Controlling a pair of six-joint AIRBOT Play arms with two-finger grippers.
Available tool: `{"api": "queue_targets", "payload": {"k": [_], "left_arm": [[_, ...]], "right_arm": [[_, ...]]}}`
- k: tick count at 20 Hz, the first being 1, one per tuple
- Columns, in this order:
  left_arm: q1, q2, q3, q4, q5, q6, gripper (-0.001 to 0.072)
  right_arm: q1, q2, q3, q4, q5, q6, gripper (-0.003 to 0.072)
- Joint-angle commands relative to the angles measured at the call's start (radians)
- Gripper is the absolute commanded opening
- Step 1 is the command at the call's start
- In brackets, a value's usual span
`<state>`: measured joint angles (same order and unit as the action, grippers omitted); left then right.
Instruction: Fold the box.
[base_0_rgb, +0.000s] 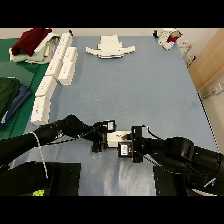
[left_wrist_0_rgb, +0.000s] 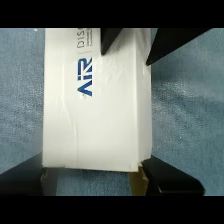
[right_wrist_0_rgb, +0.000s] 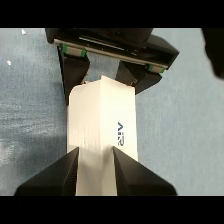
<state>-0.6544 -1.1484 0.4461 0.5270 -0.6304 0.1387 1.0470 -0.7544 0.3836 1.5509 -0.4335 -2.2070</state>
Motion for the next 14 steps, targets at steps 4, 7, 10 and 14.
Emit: {"api": "queue_targets", "payload": {"k": [4, 7, 10, 14], "left_arm": [[-0.001, 0.000, 0.000, 0.001, 0.000, 0.002, 0.0438], [-0.001, 0.000, 0.000, 0.001, 0.000, 0.002, 0.0438], [-0.001, 0.001, 0.000, 0.001, 0.000, 0.002, 0.0438], [-0.001, 0.000, 0.000, 0.001, 0.000, 0.002, 0.0438]], "right_arm": [[0.001, 0.001, 0.000, -0.022, 0.000, 0.009, 0.0295], [0.001, 0.008, 0.000, -0.022, 0.000, 0.008, 0.0296], [0.001, 0.028, 0.000, -0.022, -0.001, 0.008, 0.0306], [0.001, 0.045, 0.000, -0.023, 0.002, 0.008, 0.0421]]}}
